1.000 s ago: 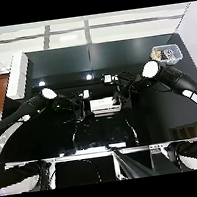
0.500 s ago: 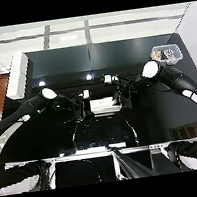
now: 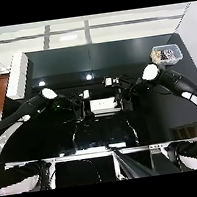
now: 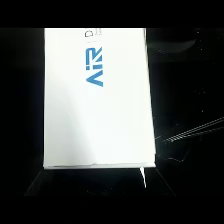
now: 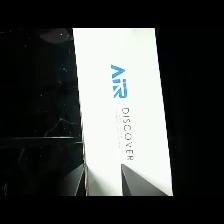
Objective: Fold the box and place the chain.
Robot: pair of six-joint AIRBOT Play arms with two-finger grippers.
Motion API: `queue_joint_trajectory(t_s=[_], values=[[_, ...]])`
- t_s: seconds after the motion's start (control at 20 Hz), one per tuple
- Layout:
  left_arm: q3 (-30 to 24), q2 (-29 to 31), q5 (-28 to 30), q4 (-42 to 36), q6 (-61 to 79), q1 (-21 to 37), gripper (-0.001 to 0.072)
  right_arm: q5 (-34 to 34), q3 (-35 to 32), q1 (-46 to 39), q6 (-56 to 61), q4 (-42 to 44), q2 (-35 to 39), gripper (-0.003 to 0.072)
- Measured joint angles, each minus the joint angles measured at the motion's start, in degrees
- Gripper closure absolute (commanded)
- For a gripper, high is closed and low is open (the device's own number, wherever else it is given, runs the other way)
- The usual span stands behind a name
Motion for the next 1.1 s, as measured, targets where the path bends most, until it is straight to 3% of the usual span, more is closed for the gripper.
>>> queue_joint_trajectory(t_s=[0.1,0.15,0.25,0.4,0.5,0.8,1.1], values=[[0.0,0.0,0.0,0.0,0.0,0.0,0.0309,0.3,-0.3,0.0,0.4,-0.4,0.8,0.0422],[0.0,0.0,0.0,0.0,0.0,0.0,0.0308,0.6,-0.3,-0.1,1.7,-0.4,1.6,0.0463],[0.0,0.0,0.0,0.0,0.0,0.0,0.0308,0.4,-0.4,-0.7,7.4,-0.2,3.7,0.0675],[0.0,0.0,0.0,0.0,0.0,0.0,0.0308,1.0,-2.0,-3.0,22.6,0.8,5.5,0.0669],[0.0,0.0,0.0,0.0,0.0,0.0,0.0308,1.3,-4.6,-4.4,29.3,6.1,6.0,0.0677],[0.0,0.0,0.0,0.0,0.0,0.0,0.0308,-2.0,-10.3,-5.2,34.8,25.7,2.2,0.0669],[0.0,0.0,0.0,0.0,-0.2,0.0,0.0308,-7.2,-11.3,-5.5,37.7,28.8,-2.7,0.0668]])
